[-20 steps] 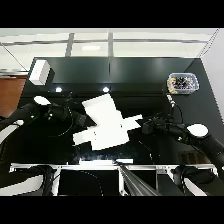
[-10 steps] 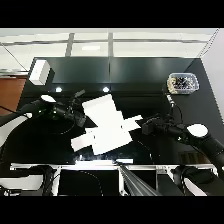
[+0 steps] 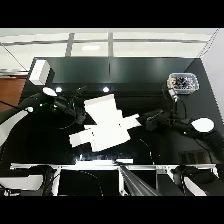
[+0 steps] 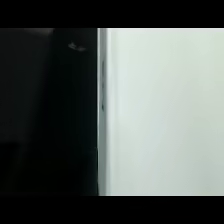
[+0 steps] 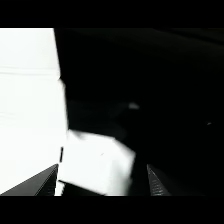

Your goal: Fold the box and place the chain.

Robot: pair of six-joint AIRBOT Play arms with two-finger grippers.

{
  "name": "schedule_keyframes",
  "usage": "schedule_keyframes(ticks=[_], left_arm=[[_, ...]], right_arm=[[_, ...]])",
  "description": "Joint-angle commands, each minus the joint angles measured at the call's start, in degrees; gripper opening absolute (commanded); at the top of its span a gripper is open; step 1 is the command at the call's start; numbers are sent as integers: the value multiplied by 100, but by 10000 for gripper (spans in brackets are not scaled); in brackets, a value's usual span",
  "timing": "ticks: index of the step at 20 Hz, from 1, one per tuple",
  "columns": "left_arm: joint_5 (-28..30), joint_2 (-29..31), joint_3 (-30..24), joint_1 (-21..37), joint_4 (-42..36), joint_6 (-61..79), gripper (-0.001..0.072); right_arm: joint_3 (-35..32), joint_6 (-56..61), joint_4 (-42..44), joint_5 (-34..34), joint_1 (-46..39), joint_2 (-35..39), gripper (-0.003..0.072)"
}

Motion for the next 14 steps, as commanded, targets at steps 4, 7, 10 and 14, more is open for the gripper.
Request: schedule_keyframes(ticks=[4, 7, 10, 14], left_arm=[[1561, 1054, -197, -732, 304, 1209, 22], [1456, 1078, -256, -1038, 166, 2035, 22], [2430, 1075, -422, -1467, 111, 2277, 22], [3088, 914, -470, -1956, 94, 2562, 24]], right_arm=[[1097, -35, -1001, 1241, -1023, 2, 644], [1099, -625, -1058, 1451, -1032, 2, 644], [1091, -1316, -1539, 1784, -916, 0, 644], [1088, -1482, -2225, 1740, -520, 0, 644]])
